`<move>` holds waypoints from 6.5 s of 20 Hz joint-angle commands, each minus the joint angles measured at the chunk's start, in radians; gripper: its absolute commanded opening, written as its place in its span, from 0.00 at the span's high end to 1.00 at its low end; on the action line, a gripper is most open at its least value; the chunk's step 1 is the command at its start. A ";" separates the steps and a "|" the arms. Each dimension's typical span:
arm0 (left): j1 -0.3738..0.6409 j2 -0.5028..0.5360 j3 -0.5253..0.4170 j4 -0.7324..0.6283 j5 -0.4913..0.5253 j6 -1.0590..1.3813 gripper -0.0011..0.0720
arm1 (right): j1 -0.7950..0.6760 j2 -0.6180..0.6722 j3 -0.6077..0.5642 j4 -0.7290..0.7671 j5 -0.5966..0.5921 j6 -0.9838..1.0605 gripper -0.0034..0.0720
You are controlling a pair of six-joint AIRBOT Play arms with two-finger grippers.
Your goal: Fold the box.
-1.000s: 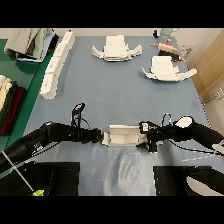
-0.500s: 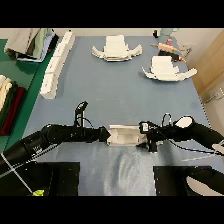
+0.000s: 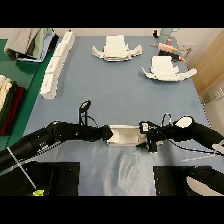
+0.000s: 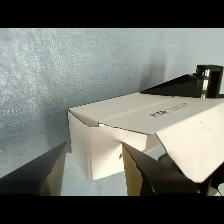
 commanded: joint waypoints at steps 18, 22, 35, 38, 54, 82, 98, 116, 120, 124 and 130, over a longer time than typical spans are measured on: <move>-0.240 -0.382 0.402 0.659 -0.417 -0.694 0.27 | 0.001 0.001 0.001 0.000 0.000 0.000 0.28; -0.240 -0.382 0.447 0.622 -0.414 -0.694 0.27 | 0.001 0.001 0.001 0.000 0.000 0.000 0.28; -0.240 -0.382 0.461 0.492 -0.414 -0.694 0.27 | 0.001 0.001 0.001 0.000 0.000 0.000 0.28; -0.240 -0.382 0.461 0.475 -0.414 -0.694 0.27 | 0.001 0.001 0.001 0.000 0.000 0.000 0.28; -0.240 -0.386 0.461 0.566 -0.414 -0.694 0.64 | 0.001 0.001 0.001 0.000 0.000 0.000 0.28; -0.315 -0.601 0.634 0.719 -0.638 -0.818 0.84 | 0.001 0.001 0.001 0.000 0.000 0.000 0.28; -0.319 -0.600 0.679 0.740 -0.675 -0.824 0.27 | 0.001 0.001 0.001 0.000 0.000 0.000 0.28; -0.340 -0.642 0.680 0.794 -0.687 -0.846 0.96 | 0.001 0.001 0.001 0.000 0.000 0.000 0.28; -0.339 -0.638 0.689 0.793 -0.703 -0.851 0.26 | 0.001 0.001 0.001 0.000 0.000 0.000 0.28; -0.339 -0.643 0.689 0.802 -0.704 -0.875 0.27 | 0.001 0.001 0.001 0.000 0.000 0.000 0.28; -0.346 -0.676 0.690 0.798 -0.679 -0.878 0.66 | 0.001 0.001 0.001 0.000 0.000 0.000 0.28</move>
